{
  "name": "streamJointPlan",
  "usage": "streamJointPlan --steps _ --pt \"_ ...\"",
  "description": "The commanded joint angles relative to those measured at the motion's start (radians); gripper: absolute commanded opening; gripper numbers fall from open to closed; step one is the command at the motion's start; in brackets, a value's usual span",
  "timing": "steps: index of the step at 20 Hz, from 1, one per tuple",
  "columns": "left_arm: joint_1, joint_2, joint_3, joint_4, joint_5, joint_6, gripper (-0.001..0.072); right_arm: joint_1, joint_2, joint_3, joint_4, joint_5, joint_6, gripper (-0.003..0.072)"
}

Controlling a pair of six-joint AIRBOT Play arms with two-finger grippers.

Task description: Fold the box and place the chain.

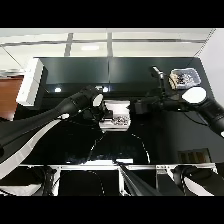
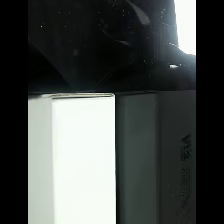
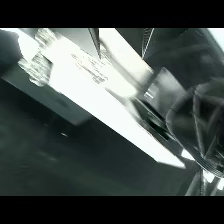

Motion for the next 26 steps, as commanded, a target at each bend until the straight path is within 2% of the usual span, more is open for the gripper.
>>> streamJointPlan --steps 1,2,3,4,6,8,10,12,18,21,22,23,26 --pt "-0.001 0.000 0.000 0.000 0.001 0.000 0.0031 -0.082 0.017 -0.039 -0.252 0.094 -0.040 0.0315" --pt "-0.001 0.000 0.000 0.000 0.001 0.000 0.0031 -0.079 0.017 -0.076 -0.290 0.029 -0.068 0.0356" --pt "-0.001 0.000 0.000 0.000 0.001 0.000 0.0031 -0.072 0.015 -0.111 -0.287 -0.052 -0.103 0.0670" --pt "-0.001 0.000 0.000 0.000 0.002 0.000 0.0031 -0.053 0.009 -0.133 -0.286 -0.106 -0.179 0.0720" --pt "-0.001 0.000 0.000 0.000 0.002 0.000 0.0031 0.004 -0.027 -0.147 -0.288 -0.162 -0.373 0.0720" --pt "-0.001 0.000 0.000 0.000 0.002 0.000 0.0031 0.060 -0.071 -0.153 -0.278 -0.203 -0.678 0.0718" --pt "-0.001 0.000 0.000 0.000 0.002 0.000 0.0031 0.062 -0.132 -0.152 -0.123 -0.246 -0.896 0.0718" --pt "-0.001 0.000 0.000 0.000 0.002 0.000 0.0031 0.059 -0.189 -0.146 -0.065 -0.217 -1.081 0.0718" --pt "-0.001 0.000 0.000 0.000 0.002 0.000 0.0031 0.063 -0.242 -0.145 -0.041 -0.228 -1.095 0.0716" --pt "-0.001 0.000 0.000 0.000 0.002 0.000 0.0031 0.067 -0.249 -0.145 0.020 -0.241 -1.108 0.0700" --pt "-0.001 0.000 0.000 0.000 0.003 0.000 0.0031 0.076 -0.253 -0.145 0.018 -0.254 -1.109 0.0541" --pt "-0.001 0.000 0.000 0.000 0.004 0.000 0.0031 0.082 -0.258 -0.145 0.018 -0.264 -1.109 0.0482" --pt "-0.001 0.000 0.000 0.000 0.003 0.000 0.0031 0.086 -0.264 -0.145 -0.004 -0.265 -1.090 0.0482"
